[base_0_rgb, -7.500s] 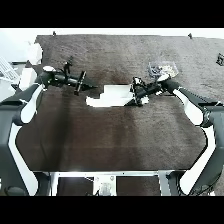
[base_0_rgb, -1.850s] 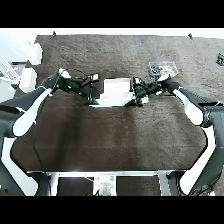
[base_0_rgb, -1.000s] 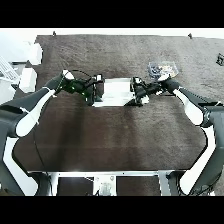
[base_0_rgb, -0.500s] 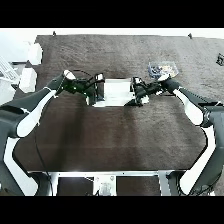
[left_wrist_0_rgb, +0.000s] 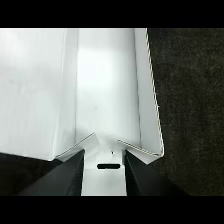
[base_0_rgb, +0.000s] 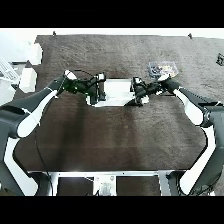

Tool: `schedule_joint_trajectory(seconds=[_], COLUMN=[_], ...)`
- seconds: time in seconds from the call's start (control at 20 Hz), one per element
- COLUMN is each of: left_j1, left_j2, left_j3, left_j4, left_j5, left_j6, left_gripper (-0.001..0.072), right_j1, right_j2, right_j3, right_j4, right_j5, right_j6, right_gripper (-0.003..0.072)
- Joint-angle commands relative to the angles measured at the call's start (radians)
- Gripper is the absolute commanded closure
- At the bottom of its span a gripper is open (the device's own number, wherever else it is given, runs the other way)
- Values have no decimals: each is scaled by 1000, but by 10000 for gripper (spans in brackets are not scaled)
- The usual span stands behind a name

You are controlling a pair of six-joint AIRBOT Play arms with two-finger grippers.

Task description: Fold the box and place the chain.

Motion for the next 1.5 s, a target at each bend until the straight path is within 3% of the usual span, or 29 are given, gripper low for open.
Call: schedule_joint_trajectory(seconds=[0.0,0.7,0.75,0.8,1.0,1.05,1.1,1.35,1.45], left_j1=[0,0,0,0,0,0,0,0,0], left_j2=[-1,-45,-45,-45,-46,-47,-47,-47,-47], left_j3=[0,-3,-3,-3,-3,-3,-3,-3,-3], left_j4=[-8,-76,-78,-83,-82,-82,-82,-82,-82], left_j5=[0,14,13,12,5,6,6,6,6], left_j6=[12,11,12,11,11,10,8,9,11], left_gripper=[390,390,367,179,150,64,43,45,124], right_j1=[1,1,1,1,1,1,1,1,1], right_j2=[0,0,0,0,0,0,0,0,0], right_j3=[0,0,0,0,0,0,0,0,0], right_j4=[0,0,0,0,0,0,0,0,0], right_j5=[1,1,1,1,1,0,1,1,1], right_j6=[0,0,0,0,0,0,0,0,0], right_gripper=[147,147,147,147,147,147,147,147,147])
